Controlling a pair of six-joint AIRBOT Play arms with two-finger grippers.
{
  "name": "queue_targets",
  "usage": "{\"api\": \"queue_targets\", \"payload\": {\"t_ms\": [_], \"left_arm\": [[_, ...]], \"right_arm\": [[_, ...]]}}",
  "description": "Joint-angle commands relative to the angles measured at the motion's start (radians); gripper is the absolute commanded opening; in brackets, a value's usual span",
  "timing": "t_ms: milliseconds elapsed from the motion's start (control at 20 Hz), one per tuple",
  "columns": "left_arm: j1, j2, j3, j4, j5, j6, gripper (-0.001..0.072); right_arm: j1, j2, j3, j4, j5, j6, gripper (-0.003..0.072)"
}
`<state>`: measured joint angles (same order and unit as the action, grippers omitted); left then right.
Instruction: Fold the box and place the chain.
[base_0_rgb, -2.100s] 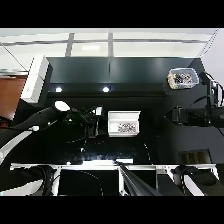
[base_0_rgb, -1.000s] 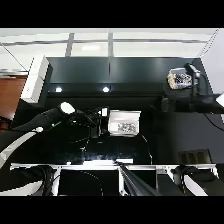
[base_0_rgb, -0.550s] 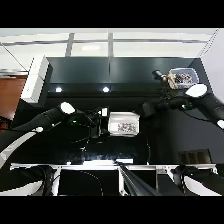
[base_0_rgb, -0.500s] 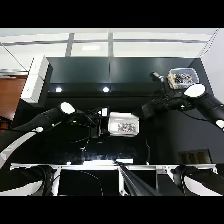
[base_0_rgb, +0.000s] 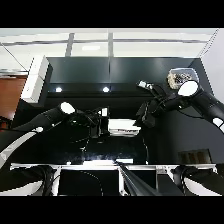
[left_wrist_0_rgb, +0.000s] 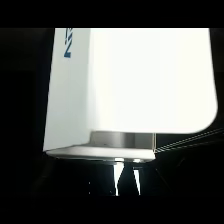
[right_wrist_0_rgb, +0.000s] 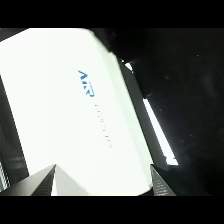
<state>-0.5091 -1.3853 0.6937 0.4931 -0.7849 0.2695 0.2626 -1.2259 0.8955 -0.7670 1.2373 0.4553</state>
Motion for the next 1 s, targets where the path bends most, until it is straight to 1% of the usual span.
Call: {"api": "queue_targets", "payload": {"t_ms": [0, 100, 250, 300, 400, 450, 500, 650, 700, 750, 950], "left_arm": [[0.0, -0.001, 0.0, 0.0, 0.0, 0.0, 0.0351], [0.0, -0.001, 0.0, 0.0, 0.0, 0.0, 0.0351], [0.0, -0.001, 0.0, 0.0, 0.0, 0.0, 0.0351], [0.0, -0.001, 0.0, 0.0, 0.0, 0.0, 0.0351], [0.0, -0.001, 0.0, 0.0, 0.0, 0.0, 0.0351], [0.0, -0.001, 0.0, 0.0, 0.0, 0.0, 0.0351], [0.0, -0.001, 0.0, 0.0, 0.0, 0.0, 0.0351], [0.0, -0.001, 0.0, 0.0, 0.0, 0.0, 0.0351], [0.0, -0.001, 0.0, 0.0, 0.0, 0.0, 0.0351], [0.0, -0.001, 0.0, 0.0, 0.0, 0.0, 0.0351], [0.0, -0.001, 0.0, 0.0, 0.0, 0.0, 0.0351]], "right_arm": [[0.064, 0.0, 0.004, -0.106, -0.031, -0.034, 0.0708], [0.097, 0.0, 0.004, -0.169, -0.072, -0.034, 0.0705], [0.124, 0.0, 0.004, -0.169, -0.099, -0.034, 0.0672], [0.128, 0.0, 0.004, -0.169, -0.098, -0.034, 0.0494], [0.13, 0.0, 0.004, -0.167, -0.097, -0.033, 0.0482], [0.13, 0.0, 0.004, -0.166, -0.097, -0.033, 0.0432], [0.13, 0.001, 0.004, -0.165, -0.097, -0.029, 0.041], [0.13, 0.011, 0.004, -0.149, -0.095, -0.018, 0.0406], [0.13, 0.014, 0.004, -0.141, -0.091, -0.016, 0.0331], [0.132, 0.013, 0.004, -0.139, -0.085, -0.004, 0.0316], [0.142, 0.013, 0.004, -0.145, -0.076, 0.009, 0.0316]]}}
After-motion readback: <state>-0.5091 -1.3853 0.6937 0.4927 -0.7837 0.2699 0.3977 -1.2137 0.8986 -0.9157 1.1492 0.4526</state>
